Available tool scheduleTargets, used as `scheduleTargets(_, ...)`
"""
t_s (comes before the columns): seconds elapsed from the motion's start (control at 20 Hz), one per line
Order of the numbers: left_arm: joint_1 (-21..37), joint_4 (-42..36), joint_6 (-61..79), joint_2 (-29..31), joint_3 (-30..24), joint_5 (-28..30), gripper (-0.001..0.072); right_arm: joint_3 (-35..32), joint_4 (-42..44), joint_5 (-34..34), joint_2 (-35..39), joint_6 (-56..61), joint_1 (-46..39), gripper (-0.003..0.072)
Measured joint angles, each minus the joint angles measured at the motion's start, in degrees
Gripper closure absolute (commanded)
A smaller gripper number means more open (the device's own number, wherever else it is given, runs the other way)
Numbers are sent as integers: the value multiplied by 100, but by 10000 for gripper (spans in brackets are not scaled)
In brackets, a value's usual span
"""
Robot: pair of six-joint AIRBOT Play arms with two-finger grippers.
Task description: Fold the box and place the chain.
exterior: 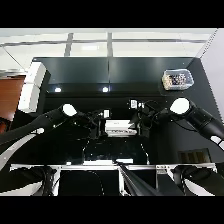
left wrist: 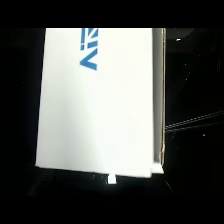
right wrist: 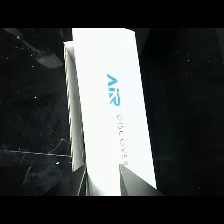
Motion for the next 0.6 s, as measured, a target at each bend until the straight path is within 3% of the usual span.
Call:
scheduleTargets(0.2,0,0,-2,0,0,2,356,-39,-72,61,0,26,0,454)
scheduleTargets(0.25,0,0,-2,0,0,2,356,-48,-83,59,0,46,0,364)
scheduleTargets(0.6,0,0,-2,0,0,4,356,-142,-114,20,2,142,0,365)
